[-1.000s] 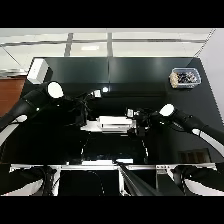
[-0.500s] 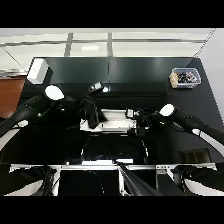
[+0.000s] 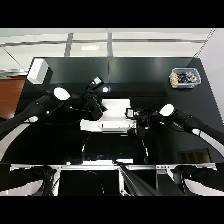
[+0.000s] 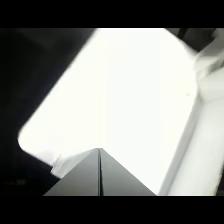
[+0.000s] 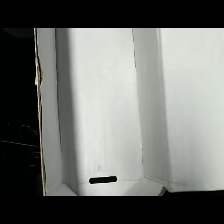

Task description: Fold the box and place the chain.

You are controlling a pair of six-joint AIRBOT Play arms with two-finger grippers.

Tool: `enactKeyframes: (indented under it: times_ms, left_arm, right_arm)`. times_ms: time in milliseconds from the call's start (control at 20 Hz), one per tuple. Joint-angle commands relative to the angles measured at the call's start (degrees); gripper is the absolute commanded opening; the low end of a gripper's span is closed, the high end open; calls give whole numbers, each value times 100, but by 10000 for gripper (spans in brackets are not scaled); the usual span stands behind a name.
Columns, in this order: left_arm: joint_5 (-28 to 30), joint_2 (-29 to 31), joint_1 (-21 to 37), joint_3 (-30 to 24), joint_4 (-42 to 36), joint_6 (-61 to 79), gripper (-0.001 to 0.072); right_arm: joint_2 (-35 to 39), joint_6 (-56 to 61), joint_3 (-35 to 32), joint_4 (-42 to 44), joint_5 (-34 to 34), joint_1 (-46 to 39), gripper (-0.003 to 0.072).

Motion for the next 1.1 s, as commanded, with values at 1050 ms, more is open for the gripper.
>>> enactKeyframes:
  times_ms: [1050]
  left_arm:
    - [-1978,968,1534,109,1482,-509,24]
  right_arm:
    - [-4,11,-4,15,-17,4,411]
